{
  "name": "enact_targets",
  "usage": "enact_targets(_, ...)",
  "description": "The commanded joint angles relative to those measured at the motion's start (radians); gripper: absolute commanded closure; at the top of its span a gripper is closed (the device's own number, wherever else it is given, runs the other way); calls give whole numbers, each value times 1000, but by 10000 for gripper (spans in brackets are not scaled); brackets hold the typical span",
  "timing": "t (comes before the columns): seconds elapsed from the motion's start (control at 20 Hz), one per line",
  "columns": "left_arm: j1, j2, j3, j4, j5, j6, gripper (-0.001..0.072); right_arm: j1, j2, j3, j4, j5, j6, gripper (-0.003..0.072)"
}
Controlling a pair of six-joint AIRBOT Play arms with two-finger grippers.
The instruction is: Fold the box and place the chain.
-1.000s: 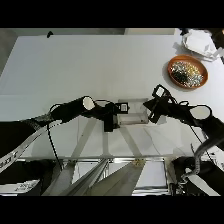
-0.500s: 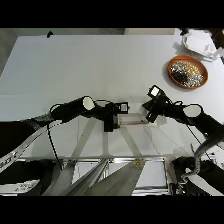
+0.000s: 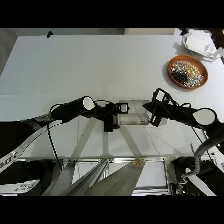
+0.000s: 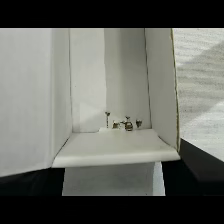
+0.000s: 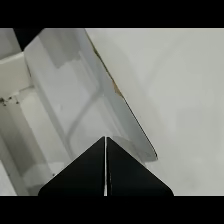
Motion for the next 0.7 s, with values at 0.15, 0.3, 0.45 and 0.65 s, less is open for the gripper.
enact_targets(0.15, 1, 1, 0, 0, 0, -1, 366, 0, 111, 0, -576, 261, 201, 669)
enact_targets(0.3, 1, 1, 0, 0, 0, -2, 366, 1, 100, 0, -623, 256, 199, 625)
enact_targets(0.45, 1, 1, 0, -1, 1, -1, 366, 0, 36, 0, -574, 135, 198, 210)
enact_targets(0.65, 1, 1, 0, 0, 0, -1, 366, 16, -95, 0, -531, 121, 59, 371)
